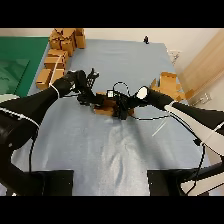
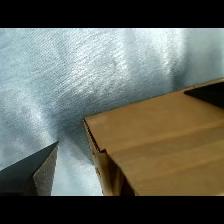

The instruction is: Fold the box.

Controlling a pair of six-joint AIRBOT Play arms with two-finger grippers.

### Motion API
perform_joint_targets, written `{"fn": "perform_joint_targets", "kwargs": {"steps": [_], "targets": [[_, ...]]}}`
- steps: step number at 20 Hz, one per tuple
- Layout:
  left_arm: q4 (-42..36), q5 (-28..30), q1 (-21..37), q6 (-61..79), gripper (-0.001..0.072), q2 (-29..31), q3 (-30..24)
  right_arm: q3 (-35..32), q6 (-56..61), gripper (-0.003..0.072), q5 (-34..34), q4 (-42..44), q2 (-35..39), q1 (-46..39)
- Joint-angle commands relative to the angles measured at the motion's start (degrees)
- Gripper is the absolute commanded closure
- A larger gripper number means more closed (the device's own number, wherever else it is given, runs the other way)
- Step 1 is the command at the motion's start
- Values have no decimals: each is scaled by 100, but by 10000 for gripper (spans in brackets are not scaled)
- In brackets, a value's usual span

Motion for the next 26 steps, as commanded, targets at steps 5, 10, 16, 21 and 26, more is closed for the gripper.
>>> {"fn": "perform_joint_targets", "kwargs": {"steps": [5, 10, 16, 21, 26], "targets": [[874, 146, -271, -761, 78, -46, 7, 0, 13, 176, 2, 4, 4, 2], [780, 101, -275, -728, 610, -46, 7, 0, 44, 176, 0, 4, 4, 2], [656, 24, -352, -715, 691, -44, 17, 0, 44, 176, 0, 4, 4, 2], [304, -37, -380, -691, 669, -42, 105, 0, 46, 176, 0, 4, 4, 0], [260, -361, -380, -660, 345, -7, 413, 0, 46, 177, 0, 4, 7, 0]]}}
